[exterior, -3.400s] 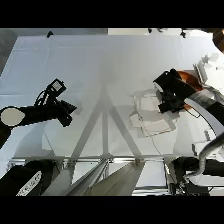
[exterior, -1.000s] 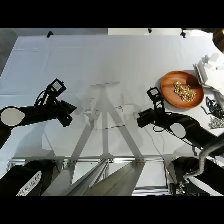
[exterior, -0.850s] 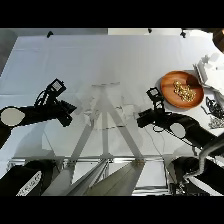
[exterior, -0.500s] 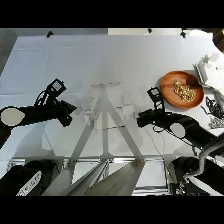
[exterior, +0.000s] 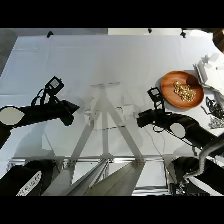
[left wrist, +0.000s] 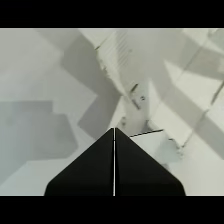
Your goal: Fold the box and place the chain.
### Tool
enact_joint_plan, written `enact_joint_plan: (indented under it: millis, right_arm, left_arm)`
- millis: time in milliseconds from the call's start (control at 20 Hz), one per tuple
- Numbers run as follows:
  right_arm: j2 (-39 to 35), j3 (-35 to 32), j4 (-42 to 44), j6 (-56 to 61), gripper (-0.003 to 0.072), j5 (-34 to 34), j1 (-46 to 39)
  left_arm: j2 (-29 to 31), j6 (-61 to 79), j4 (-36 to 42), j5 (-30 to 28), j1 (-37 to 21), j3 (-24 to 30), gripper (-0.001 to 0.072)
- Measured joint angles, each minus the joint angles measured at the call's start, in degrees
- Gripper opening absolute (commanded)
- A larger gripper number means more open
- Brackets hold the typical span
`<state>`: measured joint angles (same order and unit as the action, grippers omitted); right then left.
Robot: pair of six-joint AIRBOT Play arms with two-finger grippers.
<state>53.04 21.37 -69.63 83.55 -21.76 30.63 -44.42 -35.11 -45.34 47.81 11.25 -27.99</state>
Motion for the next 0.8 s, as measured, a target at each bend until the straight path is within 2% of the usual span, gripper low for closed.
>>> enact_joint_plan:
  millis: [200, 550, 700, 800]
  right_arm:
    - [0.00, 0.00, 0.00, 0.00, 0.0008, 0.02, 0.00]
    - [0.00, 0.00, 0.00, 0.00, 0.0008, 0.09, 0.00]
    - [0.00, 0.00, 0.00, -0.02, 0.0008, 0.13, 0.02]
    - [0.00, 0.00, 0.00, -0.02, 0.0008, 0.13, 0.00]
  left_arm:
    - [0.00, -0.17, 4.46, 1.99, 0.02, 0.00, 0.0008]
    - [-0.20, 0.24, 6.40, 2.95, 0.02, 0.00, 0.0010]
    - [-3.15, 0.33, 6.56, 3.72, -0.35, -1.16, 0.0008]
    - [-6.99, 0.42, 5.81, 6.05, -1.18, -4.09, 0.0005]
